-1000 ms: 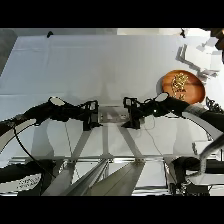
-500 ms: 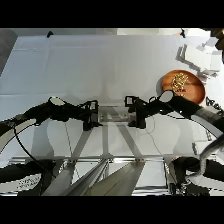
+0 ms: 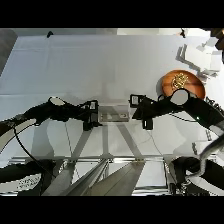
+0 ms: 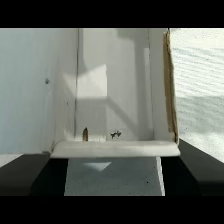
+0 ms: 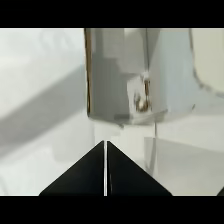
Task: Fold the box and place the chain.
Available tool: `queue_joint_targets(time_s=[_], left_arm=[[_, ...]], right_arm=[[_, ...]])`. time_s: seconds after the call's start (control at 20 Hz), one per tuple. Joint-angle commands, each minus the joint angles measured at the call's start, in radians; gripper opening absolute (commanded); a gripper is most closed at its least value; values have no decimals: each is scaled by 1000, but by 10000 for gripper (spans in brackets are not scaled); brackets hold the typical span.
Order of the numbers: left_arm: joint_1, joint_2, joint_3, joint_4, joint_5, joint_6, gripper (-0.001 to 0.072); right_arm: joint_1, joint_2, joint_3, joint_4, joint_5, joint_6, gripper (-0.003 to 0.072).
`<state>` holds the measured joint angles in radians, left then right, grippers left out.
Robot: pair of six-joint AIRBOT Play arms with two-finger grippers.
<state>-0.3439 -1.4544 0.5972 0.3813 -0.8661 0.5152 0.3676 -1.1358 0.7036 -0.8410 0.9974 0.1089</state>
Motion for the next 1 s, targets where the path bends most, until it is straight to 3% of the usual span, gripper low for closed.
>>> queue_joint_targets(time_s=[0.0, 0.1, 0.3, 0.6, 0.8, 0.95], left_arm=[[0, 0, 0, 0, -1, 0, 314], [0, 0, 0, 0, -1, 0, 314], [0, 0, 0, 0, -1, 0, 314], [0, 0, 0, 0, -1, 0, 314], [0, 0, 0, 0, -1, 0, 314], [0, 0, 0, 0, -1, 0, 314]], right_arm=[[0, 21, 1, 200, -59, 14, 9], [0, 20, 1, 288, -179, 14, 8], [1, -11, 1, 321, -411, 26, 5], [1, -208, 1, 323, -382, 26, 6], [0, -186, 1, 311, -309, 26, 7], [0, -109, 1, 203, -222, 26, 7]])
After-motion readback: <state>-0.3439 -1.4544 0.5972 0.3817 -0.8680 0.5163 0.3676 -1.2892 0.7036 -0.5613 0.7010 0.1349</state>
